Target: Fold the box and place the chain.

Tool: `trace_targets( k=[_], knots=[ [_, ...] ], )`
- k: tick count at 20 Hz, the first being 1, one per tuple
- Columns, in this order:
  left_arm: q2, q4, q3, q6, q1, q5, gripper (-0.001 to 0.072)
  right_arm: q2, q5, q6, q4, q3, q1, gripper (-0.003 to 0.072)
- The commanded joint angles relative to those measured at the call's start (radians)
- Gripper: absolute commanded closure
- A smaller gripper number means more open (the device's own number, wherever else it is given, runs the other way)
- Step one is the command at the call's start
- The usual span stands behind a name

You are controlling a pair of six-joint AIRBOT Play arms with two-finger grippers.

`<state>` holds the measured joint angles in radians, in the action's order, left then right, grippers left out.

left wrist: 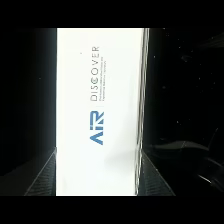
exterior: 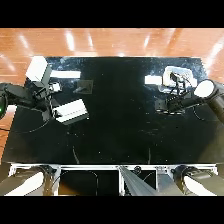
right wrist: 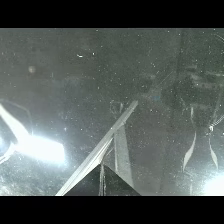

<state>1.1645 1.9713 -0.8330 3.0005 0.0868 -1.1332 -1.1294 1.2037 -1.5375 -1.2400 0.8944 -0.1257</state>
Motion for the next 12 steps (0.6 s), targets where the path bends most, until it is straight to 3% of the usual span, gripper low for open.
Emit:
trace_targets(
  k=[1,9,10,11,12],
  knots=[
    [-0.001,-0.001,0.032,0.003,-0.001,0.07,0.0098,0.0,0.0,0.0,0.0,0.0,0.001,0.0658],
    [0.0,0.0,0.032,0.003,-0.001,0.078,0.0107,0.0,0.0,0.0,0.0,0.001,0.001,0.0658],
    [0.0,0.0,0.033,0.003,-0.002,0.078,0.0128,0.0,0.0,0.0,0.0,0.001,0.001,0.0658],
    [0.0,0.0,0.037,0.003,-0.002,0.079,0.0202,0.0,0.0,0.0,0.0,0.001,0.001,0.0659],
    [0.0,0.0,0.043,0.003,-0.002,0.085,0.0215,0.0,-0.001,0.0,0.0,0.001,0.001,0.0658]
  ],
)
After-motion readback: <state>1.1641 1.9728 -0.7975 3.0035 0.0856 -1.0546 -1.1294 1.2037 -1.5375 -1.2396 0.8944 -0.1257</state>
